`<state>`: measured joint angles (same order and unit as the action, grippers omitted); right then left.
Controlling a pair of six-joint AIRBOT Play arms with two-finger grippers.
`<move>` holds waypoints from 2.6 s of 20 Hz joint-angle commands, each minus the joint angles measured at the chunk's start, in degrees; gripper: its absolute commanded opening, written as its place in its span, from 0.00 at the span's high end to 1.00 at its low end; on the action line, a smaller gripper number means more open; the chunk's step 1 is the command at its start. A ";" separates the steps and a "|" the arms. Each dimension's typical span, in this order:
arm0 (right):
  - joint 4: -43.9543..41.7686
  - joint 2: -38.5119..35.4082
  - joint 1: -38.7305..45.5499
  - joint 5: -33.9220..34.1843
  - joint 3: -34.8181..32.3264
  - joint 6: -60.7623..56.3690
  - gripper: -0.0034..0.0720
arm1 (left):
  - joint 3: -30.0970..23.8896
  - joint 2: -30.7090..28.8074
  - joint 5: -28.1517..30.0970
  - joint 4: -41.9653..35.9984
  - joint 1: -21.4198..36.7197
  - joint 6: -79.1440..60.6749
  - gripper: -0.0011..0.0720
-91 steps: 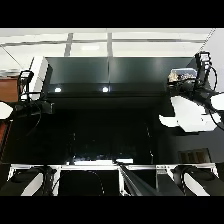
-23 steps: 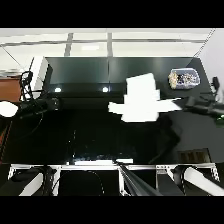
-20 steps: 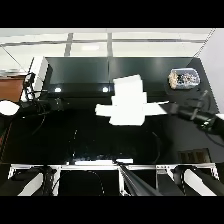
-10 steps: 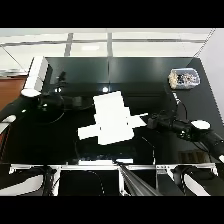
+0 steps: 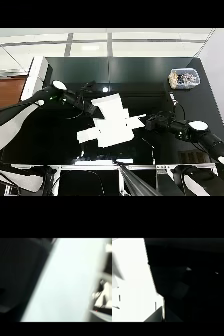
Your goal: Fold the box and place the chain.
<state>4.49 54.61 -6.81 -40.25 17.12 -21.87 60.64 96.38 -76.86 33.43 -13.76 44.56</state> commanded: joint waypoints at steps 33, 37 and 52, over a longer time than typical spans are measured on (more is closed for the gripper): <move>46.45 2.32 -10.86 -13.09 14.51 17.64 0.01 | -8.28 -12.81 26.25 13.92 -14.84 -43.10 0.95; 46.42 5.88 -15.47 -12.87 14.51 17.66 0.01 | -8.28 -12.81 25.70 13.92 -14.86 -42.82 0.95; 39.28 7.74 -19.61 -4.85 14.53 17.64 0.01 | -8.28 -12.81 25.59 13.90 -14.84 -42.82 0.95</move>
<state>44.29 63.16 -26.57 -46.13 31.55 -4.23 52.40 83.53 -51.24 47.31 -28.58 1.69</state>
